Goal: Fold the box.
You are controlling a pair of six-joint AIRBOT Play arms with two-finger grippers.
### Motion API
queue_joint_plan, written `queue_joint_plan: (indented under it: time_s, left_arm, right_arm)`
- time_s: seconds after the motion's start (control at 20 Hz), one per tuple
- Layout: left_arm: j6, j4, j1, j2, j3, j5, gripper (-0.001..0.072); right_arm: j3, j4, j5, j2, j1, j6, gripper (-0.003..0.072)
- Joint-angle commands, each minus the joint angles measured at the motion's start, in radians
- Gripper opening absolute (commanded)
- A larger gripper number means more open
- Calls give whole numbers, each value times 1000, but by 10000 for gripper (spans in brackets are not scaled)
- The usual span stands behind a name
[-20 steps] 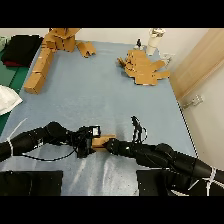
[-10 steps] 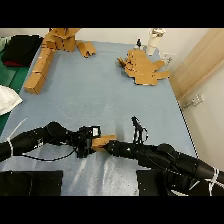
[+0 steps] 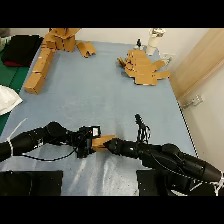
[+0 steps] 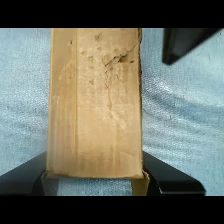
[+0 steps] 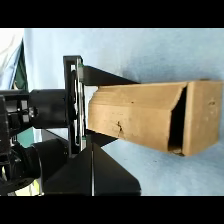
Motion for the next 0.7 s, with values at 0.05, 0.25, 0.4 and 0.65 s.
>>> queue_joint_plan:
  time_s: [0.05,0.25,0.4,0.65]
  left_arm:
    - [0,0,0,0,0,0,505]
    - [0,0,0,0,0,0,506]
    - [0,0,0,0,0,0,505]
    - [0,0,0,0,0,0,505]
  right_arm:
    - [-2,-29,8,-24,-32,0,2]
    - [-2,-33,21,-81,-30,0,2]
    - [-2,-34,16,-108,-23,0,2]
    - [-2,-35,-1,-149,-23,0,2]
